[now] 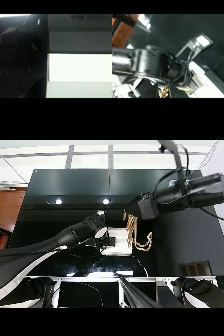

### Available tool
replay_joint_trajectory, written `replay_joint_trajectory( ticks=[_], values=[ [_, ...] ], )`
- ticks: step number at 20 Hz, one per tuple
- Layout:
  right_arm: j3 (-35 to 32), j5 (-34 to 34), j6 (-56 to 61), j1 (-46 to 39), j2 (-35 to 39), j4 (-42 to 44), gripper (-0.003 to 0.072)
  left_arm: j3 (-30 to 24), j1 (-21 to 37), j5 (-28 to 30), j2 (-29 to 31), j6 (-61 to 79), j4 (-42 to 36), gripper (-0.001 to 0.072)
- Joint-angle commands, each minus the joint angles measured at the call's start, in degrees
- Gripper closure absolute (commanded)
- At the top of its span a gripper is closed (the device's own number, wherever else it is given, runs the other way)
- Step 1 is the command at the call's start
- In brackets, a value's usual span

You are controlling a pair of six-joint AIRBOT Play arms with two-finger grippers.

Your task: Fold the box and place the chain.

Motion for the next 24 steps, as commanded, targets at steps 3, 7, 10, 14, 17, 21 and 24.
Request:
replay_joint_trajectory(
  ticks=[3, 7, 10, 14, 17, 21, 24],
  values=[
    [2.5, 1.2, 1.0, -0.1, 0.0, -2.5, 0.0678, 0.0, 0.0, 0.0, 0.0, 0.0, 0.0, 0.0680],
    [-1.5, 2.0, 1.0, -0.1, 0.0, -2.7, 0.0678, 0.0, 0.0, 0.0, 0.0, 0.0, 0.0, 0.0680],
    [-5.9, 1.1, 0.7, 0.1, 0.0, -2.9, 0.0678, 0.0, 0.0, 0.1, 0.0, 0.0, 0.0, 0.0680],
    [-14.8, -6.5, -0.6, 4.3, -1.2, -2.5, 0.0679, 0.0, 0.0, 0.1, 0.0, 0.0, 0.0, 0.0680],
    [-18.3, -9.2, -0.9, 6.1, -2.9, -7.0, 0.0678, 0.0, 0.0, 0.2, 0.0, 0.0, 0.0, 0.0680],
    [-19.2, -10.9, 1.2, 6.1, -3.0, -13.8, 0.0677, 0.0, 0.0, 0.2, 0.0, 0.0, 0.0, 0.0680],
    [-20.9, -14.3, 1.4, 7.8, -3.1, -12.9, 0.0677, 0.0, 0.0, 0.2, 0.0, 0.0, 0.0, 0.0680]
  ],
)
